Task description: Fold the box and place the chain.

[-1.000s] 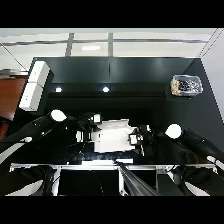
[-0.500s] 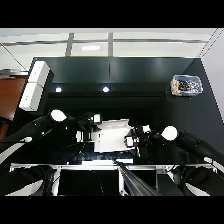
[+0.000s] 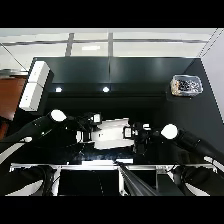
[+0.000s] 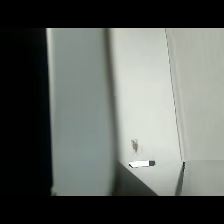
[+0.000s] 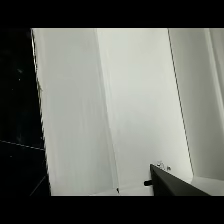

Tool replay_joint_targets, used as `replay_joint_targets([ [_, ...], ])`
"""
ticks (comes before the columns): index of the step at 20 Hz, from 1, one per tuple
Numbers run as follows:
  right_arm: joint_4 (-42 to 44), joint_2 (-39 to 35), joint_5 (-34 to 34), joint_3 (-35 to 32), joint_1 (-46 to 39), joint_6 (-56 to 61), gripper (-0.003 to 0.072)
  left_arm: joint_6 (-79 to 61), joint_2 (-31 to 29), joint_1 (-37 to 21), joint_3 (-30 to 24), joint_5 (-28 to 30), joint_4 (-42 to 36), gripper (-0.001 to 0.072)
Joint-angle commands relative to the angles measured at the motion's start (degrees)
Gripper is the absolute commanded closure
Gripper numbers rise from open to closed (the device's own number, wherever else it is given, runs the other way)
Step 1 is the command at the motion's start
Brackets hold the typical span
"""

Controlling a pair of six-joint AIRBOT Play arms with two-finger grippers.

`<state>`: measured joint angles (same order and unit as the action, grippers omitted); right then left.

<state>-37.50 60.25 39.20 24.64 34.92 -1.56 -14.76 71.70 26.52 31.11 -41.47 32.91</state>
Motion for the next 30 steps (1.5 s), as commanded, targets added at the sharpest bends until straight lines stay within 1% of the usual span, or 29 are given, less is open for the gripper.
replay_joint_targets([
  [1, -0.13, -0.87, -1.44, 0.70, 0.04, 2.03, -0.0017, 0.00, 0.00, 0.02, 0.00, 0.00, -0.04, 0.0682],
  [3, -0.22, -2.78, -1.88, 0.70, -0.70, 2.97, -0.0017, -0.02, 0.00, 0.02, 0.02, -0.55, -0.15, 0.0683],
  [6, -0.24, -5.73, -1.77, 0.70, -4.35, 4.15, -0.0017, -0.02, 0.00, 0.02, 0.02, -0.52, -0.15, 0.0682],
  [8, -0.26, -6.08, -1.70, 0.70, -5.81, 3.61, -0.0017, -0.02, 0.00, 0.02, 0.02, -0.52, -0.15, 0.0683],
  [11, -0.35, -6.05, -2.01, 0.70, -5.77, 1.38, -0.0017, -0.02, 0.00, 0.02, 0.02, -0.52, -0.15, 0.0682],
  [13, -0.09, -6.05, -3.96, 0.70, -5.77, 1.27, -0.0017, -0.02, 0.00, 0.02, 0.02, -0.52, -0.15, 0.0682],
  [15, 2.49, -6.03, -4.22, 0.70, -5.77, -1.31, -0.0017, -0.02, 0.00, 0.02, 0.02, -0.52, -0.15, 0.0682],
  [18, 7.78, -4.66, -3.43, 0.70, -5.77, -4.68, -0.0017, -0.02, 0.00, 0.02, 0.02, -0.52, -0.15, 0.0682],
  [21, 8.20, -1.73, -0.24, 0.70, -5.79, -8.44, -0.0017, -0.02, 0.00, 0.02, 0.02, -0.52, -0.15, 0.0682],
  [24, 12.55, 0.68, 1.09, 0.70, -5.79, -13.42, -0.0017, -0.02, 0.00, 0.02, 0.02, -0.50, -0.15, 0.0682],
  [26, 13.51, 0.74, 1.73, 0.70, -5.99, -14.10, -0.0017, -0.02, 0.00, 0.02, 0.02, -0.52, -0.20, 0.0683],
  [30, 13.44, 1.64, 5.14, 0.66, -6.10, -14.16, -0.0017, -0.02, 0.00, 0.02, 0.02, -0.52, -0.22, 0.0682],
])
